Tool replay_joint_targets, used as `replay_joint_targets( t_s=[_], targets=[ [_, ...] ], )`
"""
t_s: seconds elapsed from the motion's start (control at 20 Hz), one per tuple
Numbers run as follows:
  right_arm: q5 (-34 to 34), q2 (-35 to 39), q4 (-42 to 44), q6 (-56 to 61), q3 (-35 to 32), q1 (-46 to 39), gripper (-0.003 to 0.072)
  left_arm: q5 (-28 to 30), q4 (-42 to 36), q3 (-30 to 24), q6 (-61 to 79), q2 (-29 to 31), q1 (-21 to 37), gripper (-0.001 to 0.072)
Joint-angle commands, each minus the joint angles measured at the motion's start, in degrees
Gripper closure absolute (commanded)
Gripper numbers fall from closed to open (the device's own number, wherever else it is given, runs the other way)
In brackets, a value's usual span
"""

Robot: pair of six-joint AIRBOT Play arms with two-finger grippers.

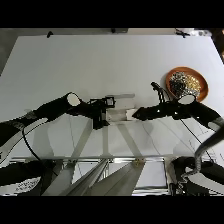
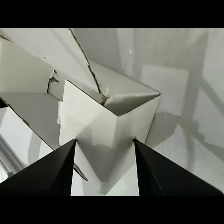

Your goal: Fold the box and place the chain.

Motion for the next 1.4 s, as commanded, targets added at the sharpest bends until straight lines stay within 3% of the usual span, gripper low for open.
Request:
replay_joint_targets(
  t_s=[0.0,0.65,1.05,1.35],
  targets=[
    [-1.25,0.13,-7.82,8.79,3.10,2.58,0.0272,0.00,0.07,-0.02,0.13,-0.02,-0.04,0.0318],
    [-3.61,0.11,-32.11,40.79,9.99,13.66,0.0273,0.00,0.07,-0.02,0.13,-0.02,-0.04,0.0318],
    [-7.87,0.04,-40.09,55.56,11.34,18.80,0.0275,0.00,0.07,-0.02,0.15,-0.02,-0.04,0.0318],
    [-5.73,-2.47,-51.63,65.05,13.55,25.42,0.0276,0.00,0.07,-0.02,0.13,-0.02,-0.04,0.0318]
  ],
)
